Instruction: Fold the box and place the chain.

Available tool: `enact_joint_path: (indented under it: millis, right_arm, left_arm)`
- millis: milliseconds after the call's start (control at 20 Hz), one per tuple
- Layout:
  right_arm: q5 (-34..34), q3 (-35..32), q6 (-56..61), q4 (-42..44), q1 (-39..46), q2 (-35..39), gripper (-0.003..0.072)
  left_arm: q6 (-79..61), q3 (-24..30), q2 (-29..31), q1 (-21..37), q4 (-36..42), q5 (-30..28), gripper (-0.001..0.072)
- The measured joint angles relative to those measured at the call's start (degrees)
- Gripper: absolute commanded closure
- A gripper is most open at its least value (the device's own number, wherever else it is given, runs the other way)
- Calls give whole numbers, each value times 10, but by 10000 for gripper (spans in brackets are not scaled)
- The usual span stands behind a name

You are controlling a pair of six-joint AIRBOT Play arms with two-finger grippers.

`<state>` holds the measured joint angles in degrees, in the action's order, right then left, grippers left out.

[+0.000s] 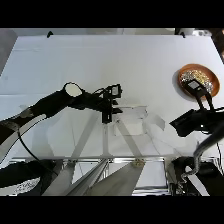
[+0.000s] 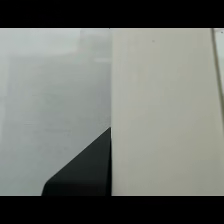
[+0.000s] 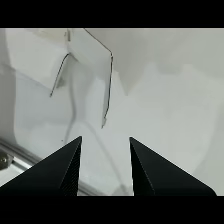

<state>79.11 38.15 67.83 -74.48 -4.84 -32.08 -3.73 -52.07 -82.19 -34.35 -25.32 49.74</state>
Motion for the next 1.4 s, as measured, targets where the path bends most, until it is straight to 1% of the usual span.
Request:
enact_joint_path:
  millis: [150, 250, 450, 600, 850, 1000, 1400]
  right_arm:
    - [-19, -32, 1, -1, 0, 2, 348]
    - [-35, -45, 2, -1, 0, 2, 348]
    - [-77, -55, 2, -1, 0, 2, 348]
    - [-95, -58, -1, -1, 0, 2, 348]
    - [-107, -59, -3, -1, 0, 2, 348]
    - [-109, -59, -3, 0, 0, 2, 348]
    - [-111, -59, -4, 3, 0, 2, 348]
  left_arm:
    - [-7, -9, -28, -2, 11, -9, 711]
    - [-9, -25, -48, -3, 11, -10, 710]
    - [-8, -72, -91, -3, 2, 2, 710]
    - [-8, -90, -109, -3, -11, 11, 710]
    - [10, -100, -118, -3, -61, 39, 709]
    - [15, -101, -122, -3, -69, 45, 708]
    - [21, -102, -136, -3, -39, 44, 708]
